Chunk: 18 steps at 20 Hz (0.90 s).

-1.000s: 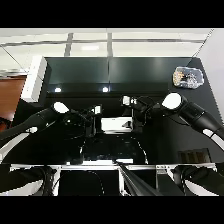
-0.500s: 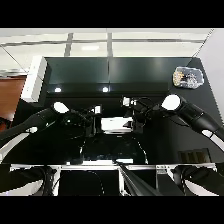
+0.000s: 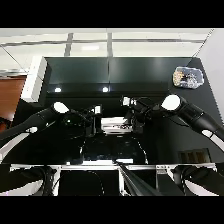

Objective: Fold the box and place the chain.

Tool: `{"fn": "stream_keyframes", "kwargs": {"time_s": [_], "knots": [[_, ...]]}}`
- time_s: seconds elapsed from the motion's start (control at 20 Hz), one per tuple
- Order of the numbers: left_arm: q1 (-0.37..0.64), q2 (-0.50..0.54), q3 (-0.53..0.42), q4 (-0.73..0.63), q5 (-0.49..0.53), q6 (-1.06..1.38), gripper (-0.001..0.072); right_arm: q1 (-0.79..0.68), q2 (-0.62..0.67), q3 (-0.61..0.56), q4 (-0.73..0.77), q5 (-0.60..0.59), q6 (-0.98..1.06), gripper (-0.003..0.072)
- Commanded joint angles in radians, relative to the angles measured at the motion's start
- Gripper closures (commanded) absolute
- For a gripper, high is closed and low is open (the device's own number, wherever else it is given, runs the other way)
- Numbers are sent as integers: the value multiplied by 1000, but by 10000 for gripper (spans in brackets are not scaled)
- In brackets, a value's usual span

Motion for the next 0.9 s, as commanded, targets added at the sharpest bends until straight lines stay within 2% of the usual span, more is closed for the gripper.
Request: {"fn": "stream_keyframes", "kwargs": {"time_s": [0.0, 0.05, 0.85], "knots": [[0, 0, 1, 0, -1, 0, 313, 0, -1, 0, -2, 7, 0, 421], [0, 0, 1, 0, -1, 0, 313, 0, -1, 0, -2, 6, 0, 374], [0, 0, 1, 0, -1, 0, 313, 1, -1, -2, -26, 21, 0, 375]]}}
